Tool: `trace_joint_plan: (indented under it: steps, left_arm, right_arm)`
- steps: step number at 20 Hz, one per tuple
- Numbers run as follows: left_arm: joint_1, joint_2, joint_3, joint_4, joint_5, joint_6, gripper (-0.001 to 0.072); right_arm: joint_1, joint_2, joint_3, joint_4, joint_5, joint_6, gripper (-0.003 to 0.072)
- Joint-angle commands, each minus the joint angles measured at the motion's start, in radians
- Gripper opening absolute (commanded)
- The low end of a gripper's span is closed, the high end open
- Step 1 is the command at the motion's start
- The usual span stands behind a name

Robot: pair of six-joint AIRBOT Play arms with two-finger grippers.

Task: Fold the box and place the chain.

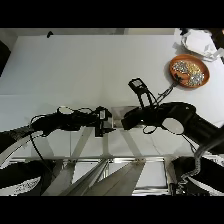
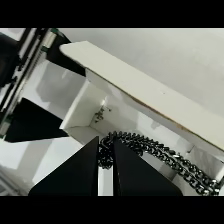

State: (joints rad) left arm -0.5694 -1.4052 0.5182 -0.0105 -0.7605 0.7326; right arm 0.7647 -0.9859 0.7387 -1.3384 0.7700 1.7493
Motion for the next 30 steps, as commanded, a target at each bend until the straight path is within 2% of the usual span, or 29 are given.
trace_joint_plan:
  steps: [1,5,7,10,12,15,18,23,28,29,30]
  left_arm:
    - [0.0,0.0,0.001,0.0,0.0,0.0,0.0406]
    - [0.0,0.0,0.001,0.0,0.0,0.0,0.0406]
    - [0.0,0.0,0.001,0.0,0.0,0.0,0.0406]
    - [0.0,0.0,0.001,0.0,0.0,0.0,0.0406]
    - [0.0,0.0,0.001,0.0,0.0,0.0,0.0406]
    - [0.0,0.0,0.001,0.0,0.0,0.0,0.0406]
    - [0.0,0.0,0.001,0.0,0.0,0.0,0.0406]
    - [0.0,0.0,0.001,0.0,0.0,0.0,0.0406]
    - [0.0,0.0,0.001,0.0,0.0,0.0,0.0406]
    - [0.0,0.0,0.001,0.0,0.0,0.0,0.0406]
    - [0.0,0.0,0.001,0.0,0.0,0.0,0.0406]
  right_arm:
    - [0.008,-0.09,-0.004,0.011,-0.028,-0.003,0.0016]
    - [0.056,-0.146,-0.004,0.011,-0.034,-0.002,0.0019]
    - [0.061,-0.157,-0.004,0.01,-0.03,0.003,0.0121]
    - [0.061,-0.177,-0.004,0.008,-0.033,0.009,0.0124]
    - [0.061,-0.179,-0.003,0.012,-0.029,0.009,0.0206]
    - [0.061,-0.147,0.01,0.014,0.014,0.009,0.0202]
    - [0.047,-0.037,0.022,-0.017,0.124,0.01,0.0198]
    - [-0.12,0.159,0.021,-0.108,0.33,0.009,0.0197]
    - [-0.308,0.219,0.021,-0.236,0.377,0.009,0.0212]
    - [-0.345,0.213,0.021,-0.267,0.375,0.009,0.0307]
    - [-0.381,0.198,0.021,-0.313,0.373,0.008,0.0339]
